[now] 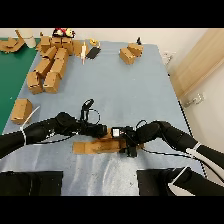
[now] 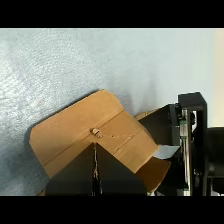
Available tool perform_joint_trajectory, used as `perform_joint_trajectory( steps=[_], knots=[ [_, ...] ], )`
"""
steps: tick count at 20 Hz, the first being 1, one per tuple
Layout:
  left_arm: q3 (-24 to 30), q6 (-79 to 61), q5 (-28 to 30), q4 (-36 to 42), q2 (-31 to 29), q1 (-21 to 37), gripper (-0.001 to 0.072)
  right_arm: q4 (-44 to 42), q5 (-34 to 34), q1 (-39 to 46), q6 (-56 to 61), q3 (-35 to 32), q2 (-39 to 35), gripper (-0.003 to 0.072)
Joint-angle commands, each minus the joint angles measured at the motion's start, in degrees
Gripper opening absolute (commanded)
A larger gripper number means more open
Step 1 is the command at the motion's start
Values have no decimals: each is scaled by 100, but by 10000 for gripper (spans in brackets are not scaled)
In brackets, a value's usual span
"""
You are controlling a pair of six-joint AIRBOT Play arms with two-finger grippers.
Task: Fold the box.
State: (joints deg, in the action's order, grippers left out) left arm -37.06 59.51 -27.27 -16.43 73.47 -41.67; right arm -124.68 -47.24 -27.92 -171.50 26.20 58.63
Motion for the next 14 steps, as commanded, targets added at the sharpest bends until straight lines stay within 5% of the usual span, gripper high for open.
perform_joint_trajectory(
  steps=[1,9,14],
  knots=[
    [-61,-315,-76,15,0,35,10,-4,4,-4,4,-2,-2,534],
    [-275,-1397,-109,-409,-1309,192,9,-2,2,-4,4,-2,-2,535],
    [-273,-317,-1158,-3335,-2929,221,7,-2,4,-4,4,-2,-2,535]
  ],
)
